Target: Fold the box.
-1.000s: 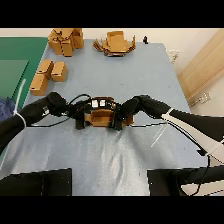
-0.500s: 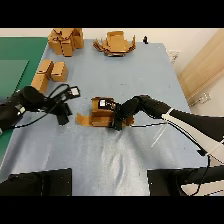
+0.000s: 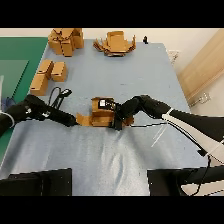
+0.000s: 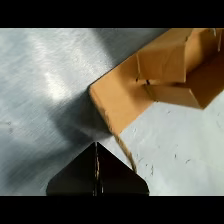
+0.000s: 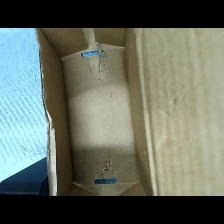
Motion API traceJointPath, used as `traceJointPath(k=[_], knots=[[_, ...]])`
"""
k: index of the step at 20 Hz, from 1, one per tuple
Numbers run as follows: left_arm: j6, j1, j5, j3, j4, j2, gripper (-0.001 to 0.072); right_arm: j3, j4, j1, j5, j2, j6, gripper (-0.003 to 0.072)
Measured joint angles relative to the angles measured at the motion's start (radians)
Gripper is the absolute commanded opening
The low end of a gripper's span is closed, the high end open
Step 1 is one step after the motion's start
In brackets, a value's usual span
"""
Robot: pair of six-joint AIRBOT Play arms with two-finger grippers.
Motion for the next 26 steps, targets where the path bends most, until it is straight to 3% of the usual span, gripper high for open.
traceJointPath(k=[7,14,15,16,17,24,25,26], knots=[[0.09,-0.038,0.005,0.0,-0.143,-0.051,0.0018,0.0,0.002,0.0,0.003,0.0,-0.003,0.0612],[0.174,-0.041,-0.041,0.002,-0.219,0.032,0.0021,0.0,0.001,0.0,0.005,-0.003,-0.004,0.0612],[0.178,-0.041,-0.041,0.002,-0.236,0.038,0.0051,0.0,0.001,0.0,0.005,-0.003,-0.005,0.0611],[0.181,-0.042,-0.046,0.002,-0.251,0.042,0.0309,0.0,0.001,0.0,0.005,-0.003,-0.005,0.0611],[0.185,-0.045,-0.05,0.002,-0.267,0.045,0.0426,0.0,0.001,0.0,0.005,-0.003,-0.005,0.061],[0.188,-0.07,-0.058,0.002,-0.319,0.051,0.0442,0.0,-0.001,0.0,0.005,-0.003,-0.005,0.061],[0.182,-0.082,-0.049,0.002,-0.324,0.051,0.0594,0.0,-0.001,0.0,0.005,-0.003,-0.005,0.061],[0.173,-0.094,-0.042,0.002,-0.327,0.051,0.0624,0.0,-0.001,0.0,0.005,-0.003,-0.005,0.0611]])
